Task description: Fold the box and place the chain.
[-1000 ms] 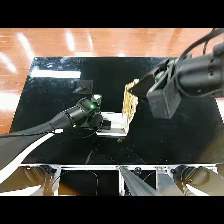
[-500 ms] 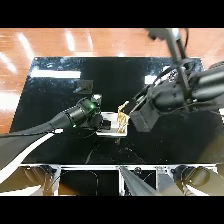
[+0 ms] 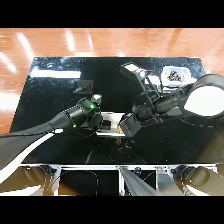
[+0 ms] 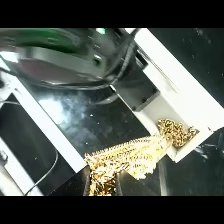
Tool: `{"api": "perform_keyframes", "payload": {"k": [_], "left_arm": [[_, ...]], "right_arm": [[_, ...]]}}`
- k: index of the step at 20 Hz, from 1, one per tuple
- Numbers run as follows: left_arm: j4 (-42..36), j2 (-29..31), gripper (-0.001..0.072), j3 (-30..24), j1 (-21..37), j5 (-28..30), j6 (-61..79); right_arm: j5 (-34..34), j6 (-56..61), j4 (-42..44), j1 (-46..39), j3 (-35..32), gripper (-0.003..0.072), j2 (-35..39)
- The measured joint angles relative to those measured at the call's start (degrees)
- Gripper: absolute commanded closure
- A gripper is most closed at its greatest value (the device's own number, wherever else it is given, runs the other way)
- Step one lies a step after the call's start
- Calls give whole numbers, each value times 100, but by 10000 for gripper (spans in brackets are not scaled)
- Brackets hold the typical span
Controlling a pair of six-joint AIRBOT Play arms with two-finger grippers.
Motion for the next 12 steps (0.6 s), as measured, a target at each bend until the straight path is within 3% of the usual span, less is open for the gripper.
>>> {"api": "perform_keyframes", "payload": {"k": [12], "left_arm": [[-7, 0, 686, 0, 0, 2, 2]], "right_arm": [[-695, -24, -247, 0, -192, 664, -1058]]}}
